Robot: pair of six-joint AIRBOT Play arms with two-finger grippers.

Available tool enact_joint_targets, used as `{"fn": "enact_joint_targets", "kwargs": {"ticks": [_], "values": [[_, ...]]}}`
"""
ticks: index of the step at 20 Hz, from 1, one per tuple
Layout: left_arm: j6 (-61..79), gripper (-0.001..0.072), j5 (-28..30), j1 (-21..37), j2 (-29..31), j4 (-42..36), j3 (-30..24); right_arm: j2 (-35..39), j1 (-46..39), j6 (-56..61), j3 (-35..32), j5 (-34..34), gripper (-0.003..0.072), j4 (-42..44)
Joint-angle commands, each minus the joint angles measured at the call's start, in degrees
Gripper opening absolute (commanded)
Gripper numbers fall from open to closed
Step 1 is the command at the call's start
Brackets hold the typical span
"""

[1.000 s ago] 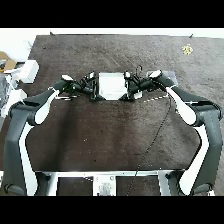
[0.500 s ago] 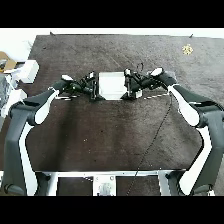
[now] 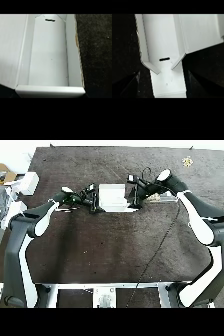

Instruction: Fold the box and place the chain.

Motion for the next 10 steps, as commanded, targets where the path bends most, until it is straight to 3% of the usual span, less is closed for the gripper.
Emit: {"fn": "enact_joint_targets", "kwargs": {"ticks": [1, 2, 4, 7, 10], "values": [[0.0, 0.0274, 0.0, 0.04, 0.0, 0.02, 0.0, 3.39, -0.26, 2.54, 0.07, 1.38, 0.0511, 4.59], [0.0, 0.0274, 0.0, 0.04, 0.0, 0.02, 0.0, 3.65, -0.24, 2.38, 0.07, 1.44, 0.0283, 6.78], [0.0, 0.0274, 0.0, 0.04, 0.0, 0.0, 0.0, 2.67, -0.17, 2.21, 0.04, -0.2, 0.003, 14.53], [0.0, 0.0274, 0.0, 0.04, 0.0, 0.02, 0.0, -1.16, -0.17, -0.57, 0.07, -4.85, 0.0018, 23.89], [0.0, 0.0274, 0.0, 0.04, 0.0, 0.0, 0.0, -3.72, -0.17, -2.14, 0.07, -9.75, 0.0018, 25.09]]}}
